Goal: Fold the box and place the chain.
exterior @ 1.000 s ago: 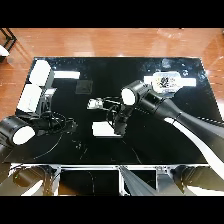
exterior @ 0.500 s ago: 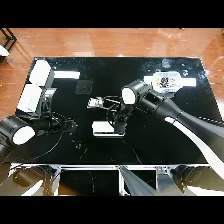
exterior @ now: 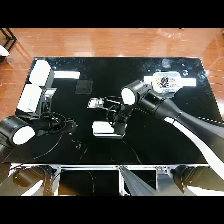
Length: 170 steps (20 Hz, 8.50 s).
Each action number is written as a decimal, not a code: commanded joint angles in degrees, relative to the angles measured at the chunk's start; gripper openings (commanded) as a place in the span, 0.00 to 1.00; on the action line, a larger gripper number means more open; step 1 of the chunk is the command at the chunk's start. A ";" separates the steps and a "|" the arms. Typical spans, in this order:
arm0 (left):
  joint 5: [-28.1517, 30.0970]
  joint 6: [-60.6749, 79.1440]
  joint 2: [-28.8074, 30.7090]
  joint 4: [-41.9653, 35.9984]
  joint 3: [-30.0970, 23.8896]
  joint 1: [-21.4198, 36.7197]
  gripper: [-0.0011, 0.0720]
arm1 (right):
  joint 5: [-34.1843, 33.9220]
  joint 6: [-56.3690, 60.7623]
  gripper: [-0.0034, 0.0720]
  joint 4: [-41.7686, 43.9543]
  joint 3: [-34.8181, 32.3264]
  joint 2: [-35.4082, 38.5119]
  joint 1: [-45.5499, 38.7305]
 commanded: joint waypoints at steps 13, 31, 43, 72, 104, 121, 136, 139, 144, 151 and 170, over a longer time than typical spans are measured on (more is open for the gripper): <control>-0.37 0.00 0.07 0.04 -0.02 0.02 0.88 | 0.22 0.68 0.36 0.02 -0.02 -0.20 0.24; -0.35 0.02 0.07 0.04 -0.02 0.02 0.88 | -0.22 0.85 0.45 0.68 -0.04 -1.92 1.36; -0.31 0.02 0.07 0.11 -0.02 0.02 0.88 | 2.25 7.58 0.45 0.57 0.00 2.29 -0.04; 0.83 0.02 0.04 -0.44 -0.02 0.02 0.88 | -28.26 10.58 0.07 55.01 -38.05 13.29 -12.13; 2.62 48.98 -10.08 -22.93 6.21 -0.09 0.88 | -10.84 7.93 0.07 45.11 -37.75 32.61 -37.09; 12.02 106.55 -26.67 -43.25 6.34 -6.03 0.89 | -7.98 8.35 0.07 39.01 -37.77 33.07 -44.39; 12.94 106.31 -26.77 -43.28 5.88 -6.03 0.89 | -9.22 8.33 0.07 38.97 -37.77 33.07 -44.39; 13.18 106.31 -26.77 -43.28 5.53 -6.03 0.89 | -9.29 8.33 0.07 38.97 -37.77 33.07 -44.39; 13.42 106.31 -26.80 -43.28 5.51 -6.03 0.89 | -9.29 8.33 0.07 38.97 -37.77 33.05 -44.39; 13.16 106.27 -29.16 -43.34 5.51 -6.03 0.89 | -9.27 8.33 0.07 38.97 -37.77 33.07 -44.39; 9.35 89.48 -21.18 -34.91 5.60 -5.64 0.21 | -9.46 8.31 0.07 38.97 -37.77 33.05 -44.39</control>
